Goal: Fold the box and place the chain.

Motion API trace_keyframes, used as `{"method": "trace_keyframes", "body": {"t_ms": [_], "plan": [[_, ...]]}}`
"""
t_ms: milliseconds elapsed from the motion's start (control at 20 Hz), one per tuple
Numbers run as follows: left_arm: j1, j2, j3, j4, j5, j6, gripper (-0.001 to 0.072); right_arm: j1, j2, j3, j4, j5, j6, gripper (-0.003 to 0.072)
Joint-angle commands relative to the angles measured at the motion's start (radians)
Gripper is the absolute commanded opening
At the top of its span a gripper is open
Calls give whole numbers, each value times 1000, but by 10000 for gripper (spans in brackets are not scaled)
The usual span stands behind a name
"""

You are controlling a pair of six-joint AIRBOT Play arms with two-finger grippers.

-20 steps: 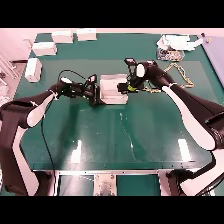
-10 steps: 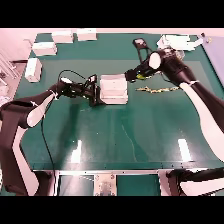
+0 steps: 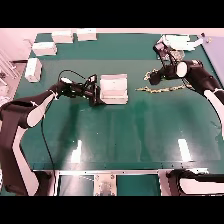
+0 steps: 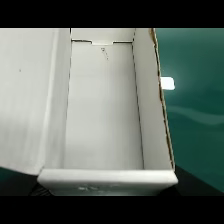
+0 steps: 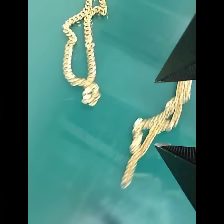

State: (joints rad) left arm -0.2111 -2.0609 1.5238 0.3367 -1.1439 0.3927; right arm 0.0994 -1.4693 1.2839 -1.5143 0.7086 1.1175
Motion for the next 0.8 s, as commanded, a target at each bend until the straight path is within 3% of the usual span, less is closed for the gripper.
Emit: {"method": "trace_keyframes", "body": {"t_ms": [0,100,200,450,750], "plan": [[1,0,0,0,3,0,447,-119,-7,-114,397,-92,-670,474],[1,0,0,0,1,0,447,-183,-37,-116,674,11,-1001,474],[1,0,0,0,2,0,447,-240,-73,-116,809,101,-1171,474],[1,0,0,0,2,0,447,-324,-171,-109,823,205,-1300,476],[1,0,0,0,2,0,447,-338,-312,61,822,362,-1313,477]]}}
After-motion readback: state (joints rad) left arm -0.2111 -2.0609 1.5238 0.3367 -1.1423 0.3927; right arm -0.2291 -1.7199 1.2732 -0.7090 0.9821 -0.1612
